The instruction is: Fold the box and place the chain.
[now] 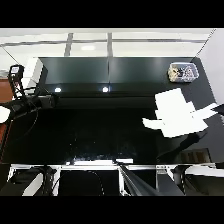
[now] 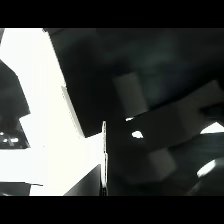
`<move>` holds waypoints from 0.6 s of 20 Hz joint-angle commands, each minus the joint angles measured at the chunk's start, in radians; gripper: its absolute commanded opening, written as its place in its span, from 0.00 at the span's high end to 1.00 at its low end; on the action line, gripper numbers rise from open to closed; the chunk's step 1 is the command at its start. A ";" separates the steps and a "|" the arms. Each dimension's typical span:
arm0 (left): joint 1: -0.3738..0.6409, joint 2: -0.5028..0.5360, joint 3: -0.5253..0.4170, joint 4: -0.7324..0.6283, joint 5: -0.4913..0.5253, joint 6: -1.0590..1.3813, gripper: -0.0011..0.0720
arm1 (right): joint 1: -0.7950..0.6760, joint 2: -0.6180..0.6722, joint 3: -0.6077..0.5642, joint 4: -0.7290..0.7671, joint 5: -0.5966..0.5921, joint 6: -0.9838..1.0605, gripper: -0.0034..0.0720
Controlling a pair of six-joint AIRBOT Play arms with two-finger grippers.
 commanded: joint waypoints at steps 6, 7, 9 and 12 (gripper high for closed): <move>-0.068 -0.040 -0.006 -0.139 -0.012 0.006 0.02 | 0.426 0.647 -0.737 0.422 -0.531 -0.041 0.93; -0.104 -0.061 -0.006 -0.156 -0.010 0.007 0.02 | 0.514 0.725 -0.814 0.464 -0.615 -0.040 0.93; -0.175 -0.115 -0.005 -0.198 0.000 0.008 0.02 | 0.679 0.830 -0.924 0.546 -0.753 -0.039 0.93; -0.224 -0.245 0.019 -0.323 -0.018 0.020 0.02 | 0.881 0.863 -0.977 0.566 -0.861 -0.014 0.93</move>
